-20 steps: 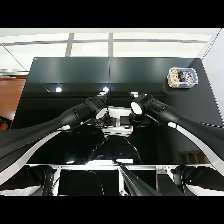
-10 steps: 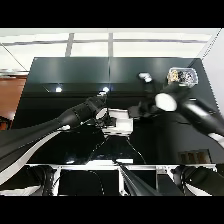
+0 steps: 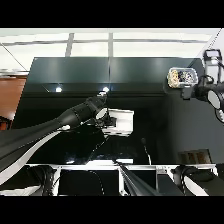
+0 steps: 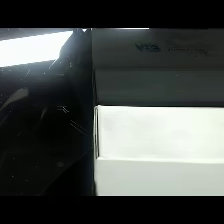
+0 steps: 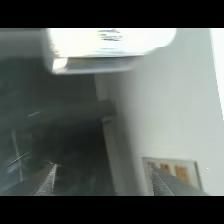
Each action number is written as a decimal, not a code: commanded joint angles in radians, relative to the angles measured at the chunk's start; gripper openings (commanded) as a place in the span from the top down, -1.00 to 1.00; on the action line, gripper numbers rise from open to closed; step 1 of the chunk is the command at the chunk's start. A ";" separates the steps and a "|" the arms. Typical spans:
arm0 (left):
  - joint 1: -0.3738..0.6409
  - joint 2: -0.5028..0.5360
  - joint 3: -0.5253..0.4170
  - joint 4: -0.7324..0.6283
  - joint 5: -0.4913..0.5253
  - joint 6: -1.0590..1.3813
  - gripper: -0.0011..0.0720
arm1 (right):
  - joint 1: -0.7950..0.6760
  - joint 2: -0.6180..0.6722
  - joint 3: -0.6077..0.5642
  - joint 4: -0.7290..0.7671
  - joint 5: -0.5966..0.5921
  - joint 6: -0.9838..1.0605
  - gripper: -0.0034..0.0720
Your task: Fold the box and place the chain.
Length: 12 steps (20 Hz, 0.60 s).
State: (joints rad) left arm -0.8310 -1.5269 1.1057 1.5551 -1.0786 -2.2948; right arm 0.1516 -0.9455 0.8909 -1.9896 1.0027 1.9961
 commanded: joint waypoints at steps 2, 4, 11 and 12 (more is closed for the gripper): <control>0.000 0.001 0.000 0.000 0.000 0.000 0.89 | -0.236 -0.103 -0.115 0.142 -0.308 0.049 -0.99; 0.000 0.001 0.000 0.000 0.000 0.000 0.89 | -0.258 -0.197 -0.055 0.221 -0.375 0.049 -0.99; 0.000 0.001 0.000 0.000 -0.004 0.001 0.89 | -0.264 -0.724 0.638 0.540 -0.152 0.055 -0.57; 0.000 0.001 0.000 0.000 -0.004 0.001 0.89 | -0.266 -0.797 0.738 0.538 -0.054 0.104 -0.56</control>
State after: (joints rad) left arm -0.8314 -1.5265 1.1057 1.5551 -1.0801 -2.2944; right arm -0.1059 -1.5414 1.3617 -1.5551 0.7635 2.0518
